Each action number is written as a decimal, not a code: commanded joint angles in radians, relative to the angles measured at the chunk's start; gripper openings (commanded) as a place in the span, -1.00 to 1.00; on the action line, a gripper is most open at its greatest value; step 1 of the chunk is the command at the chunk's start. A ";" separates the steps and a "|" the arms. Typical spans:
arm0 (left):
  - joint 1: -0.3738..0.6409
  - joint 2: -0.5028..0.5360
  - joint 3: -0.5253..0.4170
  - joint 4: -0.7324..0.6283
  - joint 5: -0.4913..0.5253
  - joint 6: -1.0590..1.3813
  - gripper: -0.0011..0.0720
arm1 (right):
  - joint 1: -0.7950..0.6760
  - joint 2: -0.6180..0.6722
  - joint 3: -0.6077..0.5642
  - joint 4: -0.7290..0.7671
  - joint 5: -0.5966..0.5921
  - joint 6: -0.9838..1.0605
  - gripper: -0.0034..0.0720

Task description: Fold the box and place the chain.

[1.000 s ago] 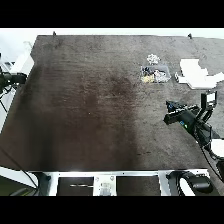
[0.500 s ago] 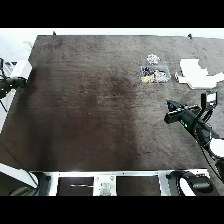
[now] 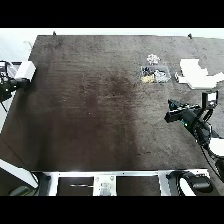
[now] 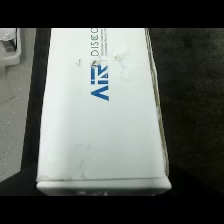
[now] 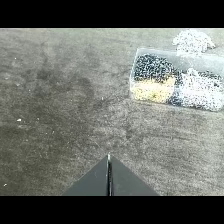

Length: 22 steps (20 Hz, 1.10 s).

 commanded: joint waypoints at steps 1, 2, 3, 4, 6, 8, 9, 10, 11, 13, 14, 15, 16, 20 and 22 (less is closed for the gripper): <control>0.000 -0.016 0.002 -0.023 -0.008 0.031 -0.91 | -0.001 -0.001 0.000 0.000 -0.003 0.000 -0.88; 0.000 -0.016 0.002 -0.023 -0.007 0.031 -0.21 | -0.001 -0.001 0.000 0.000 -0.003 0.000 -0.88; 0.000 -0.016 0.002 -0.027 -0.006 0.031 0.79 | -0.001 -0.001 0.000 0.000 -0.007 0.000 -0.88; 0.000 -0.016 0.002 -0.036 -0.003 0.031 0.96 | -0.001 -0.001 0.000 0.000 -0.010 0.000 -0.88; 0.000 -0.012 0.002 -0.036 0.006 0.031 0.97 | -0.001 -0.001 0.000 0.000 -0.011 0.000 -0.88; 0.000 -0.004 0.007 -0.034 0.011 0.031 0.99 | -0.001 -0.001 0.000 0.000 -0.010 0.000 -0.37; 0.000 0.005 0.011 -0.033 0.011 0.031 0.99 | -0.001 -0.001 0.000 0.000 -0.011 0.000 -0.26; 0.000 0.019 0.014 -0.033 0.019 0.031 1.00 | -0.001 -0.001 0.000 0.000 -0.011 0.000 -0.24; 0.001 0.034 0.016 -0.033 0.026 0.031 1.00 | -0.001 -0.001 0.000 0.000 -0.011 0.000 -0.02; 0.001 0.074 0.018 -0.032 0.019 0.031 1.00 | -0.001 -0.001 0.000 0.000 -0.010 0.000 0.29; 0.001 0.099 0.018 -0.025 -0.002 0.028 1.00 | -0.001 0.000 0.000 0.000 -0.011 0.000 0.29; 0.002 0.125 0.018 -0.013 -0.048 0.012 1.00 | -0.001 0.000 0.002 0.000 -0.019 0.000 0.29; 0.001 0.162 0.018 0.020 -0.103 -0.018 0.96 | 0.000 0.002 0.005 0.000 -0.030 0.000 0.28; 0.001 0.320 0.018 0.083 -0.420 -0.060 -0.93 | -0.001 0.041 0.047 -0.003 -0.056 0.000 -0.37; 0.000 0.401 0.014 0.051 -0.483 -0.083 -0.94 | -0.001 0.066 0.053 -0.003 -0.079 0.000 -0.88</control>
